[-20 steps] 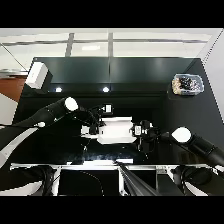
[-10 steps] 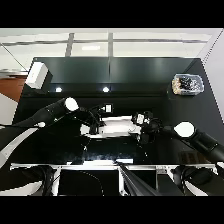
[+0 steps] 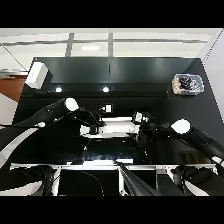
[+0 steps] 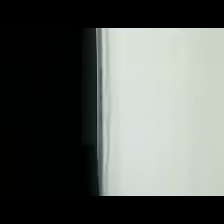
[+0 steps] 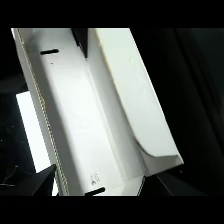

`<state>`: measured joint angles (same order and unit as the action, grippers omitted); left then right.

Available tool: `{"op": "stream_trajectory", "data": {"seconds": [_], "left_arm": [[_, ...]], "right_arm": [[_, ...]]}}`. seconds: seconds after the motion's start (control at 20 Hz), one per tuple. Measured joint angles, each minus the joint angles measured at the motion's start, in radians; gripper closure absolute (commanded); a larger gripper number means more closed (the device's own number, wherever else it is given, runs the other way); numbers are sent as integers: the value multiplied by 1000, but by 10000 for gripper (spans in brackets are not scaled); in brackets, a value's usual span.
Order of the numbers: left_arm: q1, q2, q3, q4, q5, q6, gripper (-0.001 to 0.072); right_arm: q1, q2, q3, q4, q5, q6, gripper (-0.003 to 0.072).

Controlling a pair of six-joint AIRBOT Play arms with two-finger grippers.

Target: Fold the box and place the chain.

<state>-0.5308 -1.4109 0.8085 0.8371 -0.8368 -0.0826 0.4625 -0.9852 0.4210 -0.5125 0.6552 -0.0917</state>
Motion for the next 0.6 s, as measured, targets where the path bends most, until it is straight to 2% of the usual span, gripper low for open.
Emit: {"op": "stream_trajectory", "data": {"seconds": [0.6], "left_arm": [[0, 0, 0, 1, 19, 1, 686]], "right_arm": [[0, -110, 1, 37, 60, -168, -14]]}}
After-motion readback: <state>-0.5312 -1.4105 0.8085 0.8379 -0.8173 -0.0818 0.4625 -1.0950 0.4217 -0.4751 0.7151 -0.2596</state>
